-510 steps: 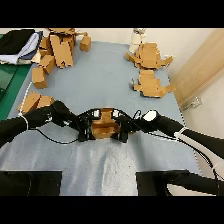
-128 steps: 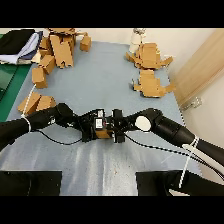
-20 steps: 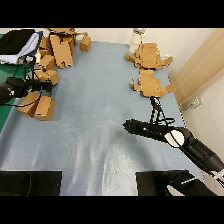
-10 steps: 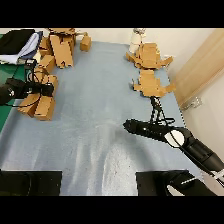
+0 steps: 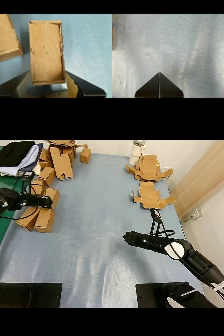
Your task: Fold the box.
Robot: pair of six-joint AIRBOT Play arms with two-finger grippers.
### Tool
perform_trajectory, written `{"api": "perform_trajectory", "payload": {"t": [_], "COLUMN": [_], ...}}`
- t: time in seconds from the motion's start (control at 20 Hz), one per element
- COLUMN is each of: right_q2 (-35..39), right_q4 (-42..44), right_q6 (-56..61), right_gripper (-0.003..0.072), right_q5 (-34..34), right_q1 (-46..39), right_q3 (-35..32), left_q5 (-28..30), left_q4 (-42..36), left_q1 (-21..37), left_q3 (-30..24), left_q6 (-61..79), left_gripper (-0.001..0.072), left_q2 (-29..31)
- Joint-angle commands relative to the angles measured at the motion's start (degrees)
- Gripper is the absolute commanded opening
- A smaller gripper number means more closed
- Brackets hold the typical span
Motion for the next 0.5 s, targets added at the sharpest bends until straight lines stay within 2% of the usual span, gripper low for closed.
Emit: {"api": "perform_trajectory", "payload": {"t": [0.0,0.25,0.35,0.45], "right_q2": [0.0,0.0,0.0,0.0], "right_q4": [0.0,0.0,0.0,0.0], "right_q6": [0.0,0.0,0.0,0.0], "right_gripper": [0.0006,0.0008,0.0112,0.0105], "right_q5": [0.2,1.1,1.7,1.6], "right_q1": [0.0,0.0,0.0,0.0], "right_q3": [0.1,0.1,0.1,0.1], "left_q5": [-3.7,-5.2,-6.9,-9.5], "left_q4": [1.9,2.2,2.1,1.8], "left_q1": [2.4,3.7,3.6,3.6], "left_q3": [0.0,0.0,0.1,0.0], "left_q6": [-1.4,-2.4,-2.5,-2.5], "left_gripper": [0.072,0.072,0.072,0.072], "left_q2": [2.8,4.9,6.8,9.1]}}
